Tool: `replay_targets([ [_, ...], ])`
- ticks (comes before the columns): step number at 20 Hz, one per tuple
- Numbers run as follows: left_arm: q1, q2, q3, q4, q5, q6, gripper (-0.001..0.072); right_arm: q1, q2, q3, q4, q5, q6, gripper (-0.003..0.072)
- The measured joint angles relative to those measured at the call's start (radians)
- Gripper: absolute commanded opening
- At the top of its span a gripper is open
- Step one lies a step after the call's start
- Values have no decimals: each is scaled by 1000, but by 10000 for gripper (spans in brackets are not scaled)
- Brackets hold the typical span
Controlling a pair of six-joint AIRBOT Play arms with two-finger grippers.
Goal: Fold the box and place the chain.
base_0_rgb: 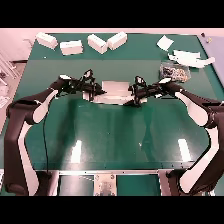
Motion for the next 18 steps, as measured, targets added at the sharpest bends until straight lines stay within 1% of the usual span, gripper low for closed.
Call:
replay_targets([
  [3,0,0,0,0,0,0,22,0,-5,11,-2,0,1,608],
  [4,0,0,0,0,0,0,22,0,-7,14,-2,0,0,564],
  [5,0,0,0,0,0,0,22,0,-8,16,-2,0,0,549],
  [6,0,0,0,0,0,0,22,0,-9,18,-2,0,-2,498],
  [7,0,0,0,0,-1,0,22,0,-9,19,-2,-3,-2,496],
  [11,0,0,0,0,-1,0,22,0,-11,22,-3,-2,-6,500],
  [12,0,0,0,0,-1,0,22,0,-11,23,-4,-2,-8,520],
  [13,0,0,0,0,0,0,22,0,-11,23,-5,-1,-9,578],
  [14,0,0,0,0,0,0,22,0,-11,24,-9,3,-10,602],
  [18,0,0,0,0,-3,0,22,0,-11,27,-31,26,-10,602],
])
